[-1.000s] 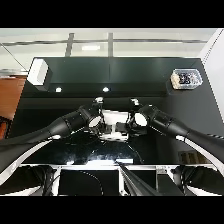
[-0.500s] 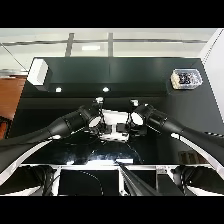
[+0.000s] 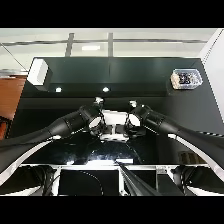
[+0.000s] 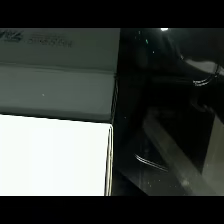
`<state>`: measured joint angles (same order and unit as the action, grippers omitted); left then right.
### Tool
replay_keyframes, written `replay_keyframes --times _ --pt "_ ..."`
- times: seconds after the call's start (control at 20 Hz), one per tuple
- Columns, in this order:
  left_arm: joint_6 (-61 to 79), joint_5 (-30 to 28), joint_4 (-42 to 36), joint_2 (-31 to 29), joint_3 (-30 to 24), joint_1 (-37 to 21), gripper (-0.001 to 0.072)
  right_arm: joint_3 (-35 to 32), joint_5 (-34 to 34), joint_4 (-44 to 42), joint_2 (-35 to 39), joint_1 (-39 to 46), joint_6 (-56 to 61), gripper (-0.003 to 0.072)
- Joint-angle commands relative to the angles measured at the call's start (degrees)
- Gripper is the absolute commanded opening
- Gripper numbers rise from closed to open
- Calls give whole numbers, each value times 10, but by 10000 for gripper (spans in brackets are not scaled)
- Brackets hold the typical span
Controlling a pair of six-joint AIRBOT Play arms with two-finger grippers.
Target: Fold the box and place the chain.
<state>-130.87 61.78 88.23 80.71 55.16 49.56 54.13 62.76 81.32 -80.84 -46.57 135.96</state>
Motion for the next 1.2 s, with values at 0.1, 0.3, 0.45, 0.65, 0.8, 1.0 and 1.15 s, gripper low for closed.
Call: replay_keyframes --times 0.1,0.3,0.45,0.65,0.8,1.0,1.15 --pt "2 0 0 0 0 0 32 5 -4 2 0 -1 -1 53" --pt "2 0 0 0 0 0 32 5 -4 2 0 -1 -1 213" --pt "2 0 0 0 0 0 32 5 -4 2 0 -1 -1 71" --pt "2 0 0 0 0 0 31 5 -4 4 0 -1 0 66" --pt "2 0 0 0 0 0 32 5 -6 8 0 -1 19 361" --pt "2 2 0 0 0 0 32 7 -4 10 6 0 7 565" --pt "2 3 0 0 0 0 31 8 3 31 47 8 -33 565"
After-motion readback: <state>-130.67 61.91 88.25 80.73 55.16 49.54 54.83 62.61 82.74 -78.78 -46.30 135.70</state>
